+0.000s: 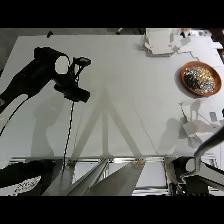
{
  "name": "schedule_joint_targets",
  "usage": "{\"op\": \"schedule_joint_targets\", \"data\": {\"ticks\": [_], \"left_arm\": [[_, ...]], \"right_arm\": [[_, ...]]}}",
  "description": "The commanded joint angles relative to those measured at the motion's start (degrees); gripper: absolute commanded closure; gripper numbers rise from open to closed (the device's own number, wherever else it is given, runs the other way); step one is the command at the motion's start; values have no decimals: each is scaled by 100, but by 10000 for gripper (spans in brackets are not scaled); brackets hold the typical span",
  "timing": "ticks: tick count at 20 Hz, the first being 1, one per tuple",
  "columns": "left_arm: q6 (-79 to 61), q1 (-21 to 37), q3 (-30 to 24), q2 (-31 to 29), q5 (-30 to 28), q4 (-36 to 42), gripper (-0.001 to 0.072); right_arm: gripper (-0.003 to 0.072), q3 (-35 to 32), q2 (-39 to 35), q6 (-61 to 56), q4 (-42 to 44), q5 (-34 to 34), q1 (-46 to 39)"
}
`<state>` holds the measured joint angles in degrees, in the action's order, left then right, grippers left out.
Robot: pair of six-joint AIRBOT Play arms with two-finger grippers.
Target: Fold the box and place the chain.
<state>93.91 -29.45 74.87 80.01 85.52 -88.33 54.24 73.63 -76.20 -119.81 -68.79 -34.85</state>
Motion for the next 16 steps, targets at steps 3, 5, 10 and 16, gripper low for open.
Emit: {"op": "schedule_joint_targets", "data": {"ticks": [3, 5, 10, 16], "left_arm": [[0, -4, -2, 4, 0, 4, 700], [0, -4, -4, 4, 0, 4, 700], [0, -4, -2, 4, 0, 4, 700], [0, -4, -4, 4, 0, 4, 700]], "right_arm": [[223, 72, 767, 282, -385, 542, -63], [460, 72, 852, 280, -426, 575, -61], [665, 72, 584, 1023, -31, -111, 289], [666, 28, -909, 1200, 2350, -245, 1641]]}}
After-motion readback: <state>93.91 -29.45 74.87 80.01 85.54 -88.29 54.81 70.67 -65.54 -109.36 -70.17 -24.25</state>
